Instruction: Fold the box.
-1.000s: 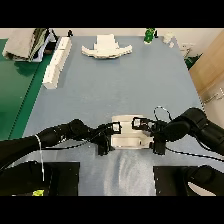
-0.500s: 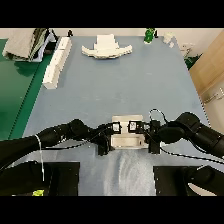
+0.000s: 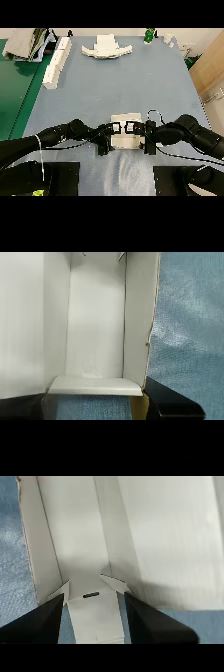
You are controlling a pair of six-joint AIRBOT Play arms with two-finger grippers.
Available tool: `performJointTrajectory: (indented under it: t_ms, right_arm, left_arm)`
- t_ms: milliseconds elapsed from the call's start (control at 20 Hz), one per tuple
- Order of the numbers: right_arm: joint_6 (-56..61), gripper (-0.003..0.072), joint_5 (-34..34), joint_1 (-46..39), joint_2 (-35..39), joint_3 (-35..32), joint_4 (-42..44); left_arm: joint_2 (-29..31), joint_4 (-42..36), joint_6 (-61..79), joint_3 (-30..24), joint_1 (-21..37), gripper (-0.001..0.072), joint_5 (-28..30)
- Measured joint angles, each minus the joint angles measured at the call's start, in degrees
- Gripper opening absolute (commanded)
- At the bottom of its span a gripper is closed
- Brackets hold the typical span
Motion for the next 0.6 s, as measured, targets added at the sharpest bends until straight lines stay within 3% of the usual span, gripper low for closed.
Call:
performJointTrajectory:
  t_ms: [300,350,400,500,550,600]
  right_arm:
    - [0.7,0.0631,1.0,0.1,0.0,0.0,1.6]
    - [1.1,0.0601,0.9,0.1,0.0,0.0,1.7]
    - [1.6,0.0539,0.8,0.1,0.0,0.0,1.7]
    - [4.5,0.0292,-0.3,0.1,0.2,0.0,0.5]
    - [7.0,0.0239,-1.5,0.1,0.4,0.1,-1.3]
    - [9.9,0.0121,-3.2,0.1,0.9,0.1,-4.0]
  left_arm:
    - [0.0,0.0,0.0,0.0,0.0,0.0466,0.0]
    - [0.0,0.0,0.0,0.0,0.0,0.0466,0.0]
    - [0.0,0.0,0.0,0.0,0.0,0.0466,0.0]
    - [0.0,0.0,0.0,0.0,0.0,0.0466,0.0]
    - [0.0,0.0,-0.1,0.0,0.0,0.0466,0.0]
    - [0.0,0.0,0.0,0.0,0.0,0.0466,0.0]
